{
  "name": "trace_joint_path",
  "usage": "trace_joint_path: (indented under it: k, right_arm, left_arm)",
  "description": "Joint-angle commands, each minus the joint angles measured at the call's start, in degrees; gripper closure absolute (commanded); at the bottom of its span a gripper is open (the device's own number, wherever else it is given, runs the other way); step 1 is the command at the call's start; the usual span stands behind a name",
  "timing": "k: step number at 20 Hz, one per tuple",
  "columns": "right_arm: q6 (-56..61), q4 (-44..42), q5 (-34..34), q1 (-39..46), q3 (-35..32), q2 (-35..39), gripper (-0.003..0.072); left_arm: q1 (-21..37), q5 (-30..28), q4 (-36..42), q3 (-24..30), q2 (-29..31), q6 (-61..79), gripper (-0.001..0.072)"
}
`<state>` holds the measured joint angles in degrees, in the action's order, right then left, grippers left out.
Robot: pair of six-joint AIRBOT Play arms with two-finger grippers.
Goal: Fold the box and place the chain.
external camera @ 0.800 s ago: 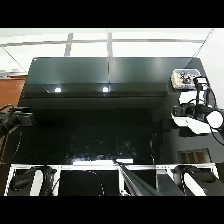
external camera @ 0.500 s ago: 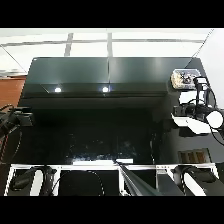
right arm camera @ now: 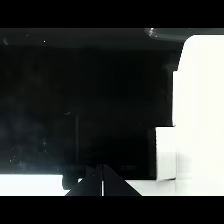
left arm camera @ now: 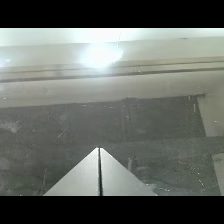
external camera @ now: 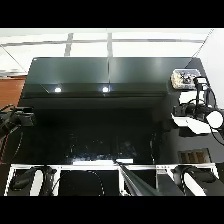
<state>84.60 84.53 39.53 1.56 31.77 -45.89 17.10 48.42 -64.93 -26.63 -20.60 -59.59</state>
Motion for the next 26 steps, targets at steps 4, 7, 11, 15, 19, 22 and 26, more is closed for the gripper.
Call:
trace_joint_path:
  k: [4,7,11,15,19,22,26]
  right_arm:
    - [0.5,-4.4,-12.6,0.0,0.0,0.0,0.0669]
    - [0.5,-10.7,-15.9,0.0,0.0,0.0,0.0668]
    - [0.3,-26.0,-17.8,-0.2,0.0,-0.2,0.0565]
    - [-7.1,-17.8,-8.5,-0.5,3.4,-3.8,-0.0034]
    - [15.0,23.0,-2.4,18.1,16.9,-11.2,-0.0034]
    - [16.2,16.5,-3.5,40.0,25.5,-20.2,-0.0034]
    - [1.4,-11.2,9.1,58.1,41.0,-35.5,-0.0034]
  left_arm:
    - [-0.1,-6.4,2.2,0.0,-0.2,0.0,0.0678]
    - [-0.2,-12.8,7.8,0.1,-0.8,-0.7,0.0678]
    - [-1.2,-10.5,23.4,0.3,-8.7,-0.8,0.0314]
    - [-7.6,0.2,19.2,-2.6,-23.0,0.0,-0.0007]
    - [-9.8,15.9,-6.8,-14.7,-31.5,-19.8,-0.0006]
    - [-9.4,19.0,-6.3,-18.4,-30.8,-20.2,-0.0006]
    - [-9.4,18.6,-3.3,-18.5,-30.3,-22.1,-0.0006]
